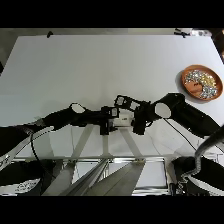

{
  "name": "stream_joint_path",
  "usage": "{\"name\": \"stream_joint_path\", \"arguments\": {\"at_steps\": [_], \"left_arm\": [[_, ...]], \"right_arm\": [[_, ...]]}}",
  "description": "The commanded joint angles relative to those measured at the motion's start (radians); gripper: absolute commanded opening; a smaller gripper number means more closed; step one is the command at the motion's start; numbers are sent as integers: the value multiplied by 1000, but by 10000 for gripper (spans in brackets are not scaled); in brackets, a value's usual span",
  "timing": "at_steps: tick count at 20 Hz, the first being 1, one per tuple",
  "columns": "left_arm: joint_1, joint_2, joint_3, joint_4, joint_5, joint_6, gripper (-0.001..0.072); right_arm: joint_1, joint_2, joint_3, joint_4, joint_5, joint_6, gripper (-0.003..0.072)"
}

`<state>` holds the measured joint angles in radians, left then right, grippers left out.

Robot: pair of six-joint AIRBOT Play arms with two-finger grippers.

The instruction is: Fold the box and place the chain.

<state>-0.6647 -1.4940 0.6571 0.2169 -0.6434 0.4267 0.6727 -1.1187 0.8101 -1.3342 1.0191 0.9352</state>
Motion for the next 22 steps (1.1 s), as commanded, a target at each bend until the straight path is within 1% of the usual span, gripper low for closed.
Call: {"name": "stream_joint_path", "arguments": {"at_steps": [1,2,4,7,10,11,12,13,14,15,17,18,20,22], "left_arm": [[0,0,0,1,0,-1,173],[0,0,0,1,-1,-1,173],[0,0,0,1,0,-1,173],[0,0,0,1,0,-1,173],[0,0,0,1,0,-1,173],[0,0,0,1,-1,0,173],[0,0,0,1,-1,-1,173],[0,0,0,1,0,-1,173],[0,0,0,1,0,-1,173],[0,0,0,1,0,-1,173],[0,0,0,1,-1,-1,173],[0,0,0,1,0,-1,173],[0,0,0,1,-1,-1,173],[0,0,0,0,-1,-1,173]], "right_arm": [[0,35,1,3,-16,0,343],[0,50,1,3,-18,0,348],[0,75,1,4,-16,0,423],[-5,126,1,8,-17,0,420],[-64,183,0,56,-17,8,391],[-92,198,0,67,-16,24,268],[-116,204,0,78,-16,50,91],[-138,204,-3,103,-23,81,10],[-154,204,-20,145,-51,93,10],[-169,204,-54,216,-111,92,10],[-174,204,-151,375,-268,70,8],[-174,204,-199,451,-322,37,8],[-174,204,-286,580,-372,-53,7],[-174,204,-342,653,-385,-138,7]]}}
